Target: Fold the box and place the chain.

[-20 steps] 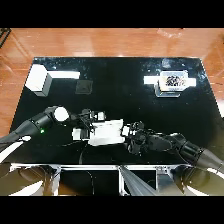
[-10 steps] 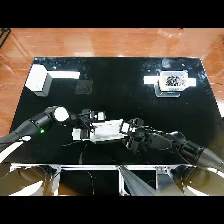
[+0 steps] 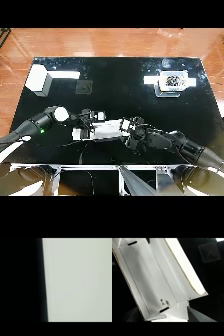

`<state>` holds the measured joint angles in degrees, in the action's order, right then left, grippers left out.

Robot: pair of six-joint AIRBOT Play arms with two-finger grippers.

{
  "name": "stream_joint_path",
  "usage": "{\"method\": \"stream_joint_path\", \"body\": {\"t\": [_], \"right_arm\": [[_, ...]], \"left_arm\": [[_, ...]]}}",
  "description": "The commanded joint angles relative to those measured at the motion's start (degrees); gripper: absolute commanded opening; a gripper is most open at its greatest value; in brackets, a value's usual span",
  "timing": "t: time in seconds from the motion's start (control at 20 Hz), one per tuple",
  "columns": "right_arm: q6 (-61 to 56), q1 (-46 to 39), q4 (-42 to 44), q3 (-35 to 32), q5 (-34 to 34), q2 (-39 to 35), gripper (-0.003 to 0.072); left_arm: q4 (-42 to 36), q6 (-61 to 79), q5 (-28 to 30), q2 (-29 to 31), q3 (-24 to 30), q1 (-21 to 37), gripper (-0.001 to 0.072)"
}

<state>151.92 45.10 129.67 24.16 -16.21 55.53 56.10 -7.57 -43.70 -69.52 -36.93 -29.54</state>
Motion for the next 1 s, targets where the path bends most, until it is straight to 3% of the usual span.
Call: {"method": "stream_joint_path", "body": {"t": [0.0,0.4,0.75,0.85,0.95], "right_arm": [[0.0,0.0,-1.0,0.1,0.6,0.0,0.0699],[0.3,0.0,-0.9,3.0,-1.1,0.0,0.0699],[2.4,-2.8,-2.1,3.0,-7.7,0.0,0.0698],[-1.7,-5.7,-7.0,3.0,-8.1,-0.3,0.0698],[-8.7,-9.7,-9.4,3.0,-14.6,-0.8,0.0697]], "left_arm": [[0.0,0.0,0.0,0.0,-0.1,0.0,0.0021],[0.0,-0.4,-0.3,0.0,-0.1,0.0,0.0021],[0.0,-0.4,-0.3,0.0,-0.1,0.0,0.0021],[0.0,-0.4,-0.3,0.0,-0.1,0.0,0.0021],[0.0,-0.4,-0.3,0.0,-0.1,0.0,0.0021]]}}
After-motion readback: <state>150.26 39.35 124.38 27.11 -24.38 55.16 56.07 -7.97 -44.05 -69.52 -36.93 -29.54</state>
